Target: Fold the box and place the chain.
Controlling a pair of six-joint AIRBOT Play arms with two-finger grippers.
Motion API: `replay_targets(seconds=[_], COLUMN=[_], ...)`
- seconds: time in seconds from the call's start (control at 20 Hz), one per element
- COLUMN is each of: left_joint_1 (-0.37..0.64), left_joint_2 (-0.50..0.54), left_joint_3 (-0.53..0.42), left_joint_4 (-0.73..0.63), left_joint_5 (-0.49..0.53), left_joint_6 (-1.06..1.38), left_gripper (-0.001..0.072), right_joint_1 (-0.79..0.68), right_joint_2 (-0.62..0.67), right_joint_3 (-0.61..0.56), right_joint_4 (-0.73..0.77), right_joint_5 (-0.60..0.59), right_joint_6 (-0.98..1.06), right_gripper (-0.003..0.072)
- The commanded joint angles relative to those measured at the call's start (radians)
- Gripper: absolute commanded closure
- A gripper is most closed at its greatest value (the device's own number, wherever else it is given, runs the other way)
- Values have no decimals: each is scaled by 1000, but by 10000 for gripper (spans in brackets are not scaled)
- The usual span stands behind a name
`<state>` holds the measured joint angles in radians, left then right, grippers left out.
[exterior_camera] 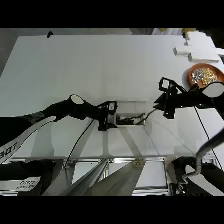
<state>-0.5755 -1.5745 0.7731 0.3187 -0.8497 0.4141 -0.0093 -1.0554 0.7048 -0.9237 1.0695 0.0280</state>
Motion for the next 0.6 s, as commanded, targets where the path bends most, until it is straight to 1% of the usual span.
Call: replay_targets(seconds=[0.0,0.1,0.25,0.35,0.55], left_joint_1=[0,0,0,0,0], left_joint_2=[0,0,0,0,0], left_joint_3=[0,0,0,0,0], left_joint_4=[0,0,0,0,0], left_joint_5=[0,0,0,0,0], left_joint_6=[0,0,0,0,0], left_gripper=[677,677,677,677,677], right_joint_1=[19,48,81,103,129], right_joint_2=[-74,-93,-118,-132,-134], right_joint_3=[-15,-30,-32,-32,-32], right_joint_4=[-85,-61,-30,-19,-9], right_joint_5=[4,8,8,0,-23], right_joint_6=[-99,-193,-248,-251,-251], right_gripper=[511,511,512,530,530])
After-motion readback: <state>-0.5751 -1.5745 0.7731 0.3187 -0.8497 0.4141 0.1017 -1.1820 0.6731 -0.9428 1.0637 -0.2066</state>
